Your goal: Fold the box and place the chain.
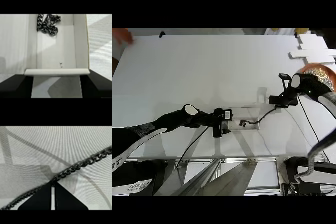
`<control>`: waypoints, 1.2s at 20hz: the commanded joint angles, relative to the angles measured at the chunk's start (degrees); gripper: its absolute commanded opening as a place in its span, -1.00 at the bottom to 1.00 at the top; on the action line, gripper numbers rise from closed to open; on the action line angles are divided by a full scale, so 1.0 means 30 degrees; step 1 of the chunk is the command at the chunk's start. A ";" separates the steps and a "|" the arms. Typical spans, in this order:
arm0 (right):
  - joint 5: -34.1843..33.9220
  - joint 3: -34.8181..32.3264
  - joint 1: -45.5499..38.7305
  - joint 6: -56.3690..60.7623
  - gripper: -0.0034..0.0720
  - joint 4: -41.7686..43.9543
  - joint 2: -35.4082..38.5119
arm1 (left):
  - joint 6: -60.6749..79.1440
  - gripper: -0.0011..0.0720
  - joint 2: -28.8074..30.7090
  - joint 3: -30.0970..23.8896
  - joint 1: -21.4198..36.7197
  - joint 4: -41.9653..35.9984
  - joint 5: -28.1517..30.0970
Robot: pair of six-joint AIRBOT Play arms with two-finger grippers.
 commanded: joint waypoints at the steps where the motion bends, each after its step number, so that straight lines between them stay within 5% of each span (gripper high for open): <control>1: -0.0095 -0.0204 0.0022 -0.0160 -0.85 0.0022 0.0000 | 0.0007 -0.06 0.0015 -0.0007 -0.0007 0.0000 0.0007; 13: 0.5231 -0.0204 0.1734 -0.2186 -0.85 0.1741 1.0928 | 0.0007 -0.06 0.0015 -0.0007 -0.0007 0.0000 0.0000; 19: 0.5064 -0.0204 0.5880 -0.1086 -0.85 0.4335 1.3260 | 0.0007 -0.06 0.0015 -0.0007 -0.0007 0.0007 0.0007; 24: 0.2244 -0.0204 0.9617 0.0386 -0.85 0.4736 1.3260 | 0.0007 -0.06 0.0015 -0.0007 -0.0007 0.0000 0.0007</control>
